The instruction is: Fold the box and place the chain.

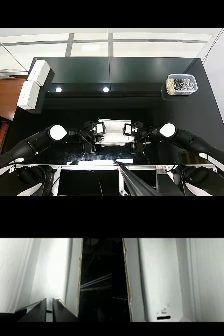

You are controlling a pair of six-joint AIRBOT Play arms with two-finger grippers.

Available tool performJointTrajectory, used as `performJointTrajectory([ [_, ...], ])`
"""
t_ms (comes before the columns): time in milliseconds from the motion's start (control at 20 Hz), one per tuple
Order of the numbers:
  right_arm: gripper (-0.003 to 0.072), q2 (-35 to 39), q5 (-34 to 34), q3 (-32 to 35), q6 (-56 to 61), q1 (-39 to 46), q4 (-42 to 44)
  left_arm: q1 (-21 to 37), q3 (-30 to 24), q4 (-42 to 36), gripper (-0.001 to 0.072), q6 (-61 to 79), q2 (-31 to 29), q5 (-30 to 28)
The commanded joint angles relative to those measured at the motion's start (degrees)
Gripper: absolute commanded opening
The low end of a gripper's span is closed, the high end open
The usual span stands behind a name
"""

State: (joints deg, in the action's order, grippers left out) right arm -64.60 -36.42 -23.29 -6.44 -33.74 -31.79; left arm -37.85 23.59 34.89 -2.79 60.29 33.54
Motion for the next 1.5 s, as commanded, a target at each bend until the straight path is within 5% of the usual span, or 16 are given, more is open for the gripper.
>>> performJointTrajectory([
  [0,0.0323,0.0,0.0,-0.02,0.02,0.0,0.02,-0.11,0.04,-0.02,0.0137,0.02,0.02,-0.52],
  [100,0.0323,0.0,0.0,-0.02,0.02,0.0,0.02,-0.11,0.04,-0.02,0.0337,0.0,0.04,-0.52],
  [500,0.0323,0.0,0.0,-0.02,0.02,0.0,0.02,-0.09,0.04,0.0,0.0337,0.0,0.02,-0.52],
  [550,0.0323,0.0,0.0,-0.02,0.02,0.0,0.02,-0.07,0.04,0.15,0.0328,0.0,0.02,-0.55],
  [650,0.0323,0.0,0.0,-0.02,0.02,0.0,0.02,0.13,0.04,0.22,0.0077,-0.02,-0.07,-0.48],
  [700,0.0323,0.0,0.0,-0.02,0.02,0.0,0.02,0.13,0.04,0.63,0.0028,-0.31,-0.17,-0.44],
  [850,0.0323,0.0,0.0,-0.02,0.02,0.0,0.02,0.15,0.04,2.51,0.0026,-3.32,-2.43,-0.37],
  [1100,0.0324,0.0,0.0,-0.02,0.02,0.0,0.02,3.76,0.04,17.29,0.0027,-26.56,-12.72,2.49],
  [1300,0.0324,0.0,0.0,-0.02,0.02,0.0,0.02,11.56,0.02,18.95,0.0027,-34.51,-24.2,7.76],
  [1450,0.0323,0.0,0.0,-0.02,0.02,0.0,0.02,21.38,0.02,24.3,0.0027,-60.76,-29.4,8.76],
])
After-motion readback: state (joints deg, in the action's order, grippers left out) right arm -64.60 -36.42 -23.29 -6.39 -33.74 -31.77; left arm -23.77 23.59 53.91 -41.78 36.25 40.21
